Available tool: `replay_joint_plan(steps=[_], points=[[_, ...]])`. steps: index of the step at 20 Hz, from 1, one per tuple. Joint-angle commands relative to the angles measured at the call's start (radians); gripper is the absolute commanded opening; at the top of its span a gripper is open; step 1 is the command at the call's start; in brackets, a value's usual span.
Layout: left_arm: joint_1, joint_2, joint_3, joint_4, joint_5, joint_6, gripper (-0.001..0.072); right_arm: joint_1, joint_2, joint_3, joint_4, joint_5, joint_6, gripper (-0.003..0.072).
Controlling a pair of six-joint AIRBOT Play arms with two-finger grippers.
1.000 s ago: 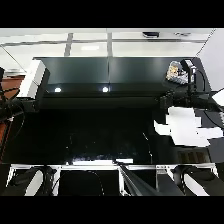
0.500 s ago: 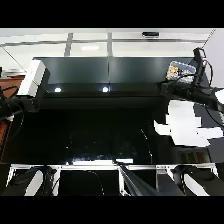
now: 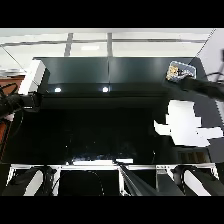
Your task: Fold the box and place the chain.
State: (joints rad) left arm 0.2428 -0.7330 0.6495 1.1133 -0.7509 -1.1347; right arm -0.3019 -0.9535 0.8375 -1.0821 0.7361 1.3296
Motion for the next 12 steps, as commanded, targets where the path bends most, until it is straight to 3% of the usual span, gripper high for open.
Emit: replay_joint_plan(steps=[1,4,6,8,12], points=[[0.000,-0.033,0.000,0.001,-0.010,0.002,0.0702,-0.380,-0.055,0.044,-0.288,0.163,0.151,0.0720],[0.000,-0.061,0.000,0.000,-0.011,0.002,0.0696,-0.726,-0.161,0.072,-0.131,0.261,0.019,0.0720],[0.000,-0.067,0.000,-0.004,-0.005,0.002,0.0696,-0.839,-0.258,0.099,-0.079,0.321,-0.092,0.0720],[0.000,-0.067,0.000,-0.004,-0.015,-0.002,0.0697,-0.861,-0.376,0.161,-0.064,0.400,-0.233,0.0720],[-0.002,-0.071,0.000,-0.017,-0.030,-0.038,0.0696,-0.843,-0.592,0.273,0.030,0.693,-0.490,0.0720]])
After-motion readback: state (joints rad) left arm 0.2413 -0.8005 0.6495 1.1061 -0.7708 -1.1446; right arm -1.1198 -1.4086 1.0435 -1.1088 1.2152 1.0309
